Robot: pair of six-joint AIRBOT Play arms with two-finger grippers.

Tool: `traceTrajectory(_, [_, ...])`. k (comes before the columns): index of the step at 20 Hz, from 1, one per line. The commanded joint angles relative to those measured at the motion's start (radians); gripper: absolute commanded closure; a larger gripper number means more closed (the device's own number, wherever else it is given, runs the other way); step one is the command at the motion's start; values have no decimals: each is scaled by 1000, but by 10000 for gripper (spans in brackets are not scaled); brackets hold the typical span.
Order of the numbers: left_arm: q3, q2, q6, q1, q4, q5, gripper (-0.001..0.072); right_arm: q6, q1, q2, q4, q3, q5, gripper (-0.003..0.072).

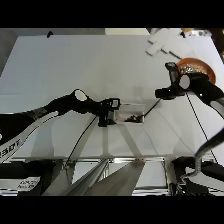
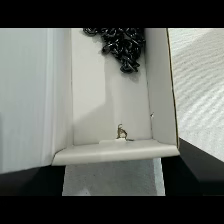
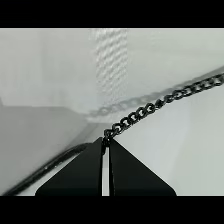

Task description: Fold the box and place the chain.

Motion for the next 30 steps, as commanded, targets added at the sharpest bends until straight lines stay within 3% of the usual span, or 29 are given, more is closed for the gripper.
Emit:
traceTrajectory(1, [0, 0, 0, 0, 0, 0, 701, -35, 14, 172, 4, 1, 73, 675])
traceTrajectory(5, [0, 0, 0, 0, 0, 0, 701, -47, 115, 369, 11, 0, 189, 675])
traceTrajectory(10, [0, 0, 0, 0, 0, 0, 701, 11, 314, 516, 65, 0, 201, 675])
traceTrajectory(14, [0, 0, 0, 0, 0, 0, 701, 89, 458, 526, 68, 0, 180, 674])
traceTrajectory(21, [0, 0, 0, 0, 0, 0, 701, 193, 628, 526, 68, 0, 12, 674])
traceTrajectory(28, [0, 0, 0, 0, 0, 0, 701, 219, 652, 505, 66, 0, -2, 674])
traceTrajectory(30, [0, 0, 0, 0, 0, 0, 701, 268, 651, 505, -4, 0, -12, 674])
